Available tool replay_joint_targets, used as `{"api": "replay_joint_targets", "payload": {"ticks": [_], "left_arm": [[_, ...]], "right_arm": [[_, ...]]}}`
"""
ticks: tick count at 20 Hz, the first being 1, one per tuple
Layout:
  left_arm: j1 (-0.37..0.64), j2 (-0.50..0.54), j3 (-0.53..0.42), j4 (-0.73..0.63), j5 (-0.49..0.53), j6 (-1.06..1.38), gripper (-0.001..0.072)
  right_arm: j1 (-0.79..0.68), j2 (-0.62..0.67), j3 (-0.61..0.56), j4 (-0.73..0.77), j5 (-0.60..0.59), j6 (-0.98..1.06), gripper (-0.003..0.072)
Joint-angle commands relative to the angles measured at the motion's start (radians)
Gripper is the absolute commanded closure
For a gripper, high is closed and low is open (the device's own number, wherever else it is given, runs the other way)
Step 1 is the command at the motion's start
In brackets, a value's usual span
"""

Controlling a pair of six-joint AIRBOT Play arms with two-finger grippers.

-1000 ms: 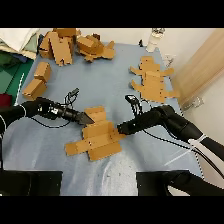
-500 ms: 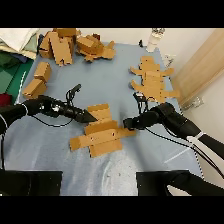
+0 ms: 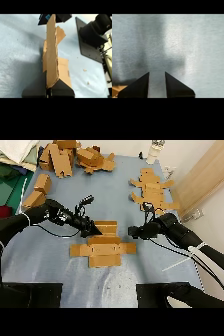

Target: Fold the box.

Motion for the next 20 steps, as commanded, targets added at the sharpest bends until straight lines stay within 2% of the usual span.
{"api": "replay_joint_targets", "payload": {"ticks": [1,3,10,13,20], "left_arm": [[-0.017,0.032,-0.013,0.061,0.05,0.06,0.0696],[-0.023,0.032,-0.045,0.051,0.101,0.08,0.0695],[-0.023,0.056,-0.135,-0.179,0.096,0.285,0.0696],[-0.023,0.092,-0.145,-0.186,0.11,0.314,0.0696],[-0.051,0.095,-0.204,-0.175,0.171,0.366,0.0696]], "right_arm": [[-0.002,-0.001,0.001,-0.058,0.0,0.062,0.0379],[-0.002,-0.001,0.001,-0.071,0.001,0.071,0.0379],[-0.002,-0.001,0.001,-0.071,0.0,0.081,0.0379],[-0.002,-0.003,0.001,-0.071,0.001,0.087,0.038],[-0.002,-0.003,0.001,-0.069,0.004,0.09,0.038]]}}
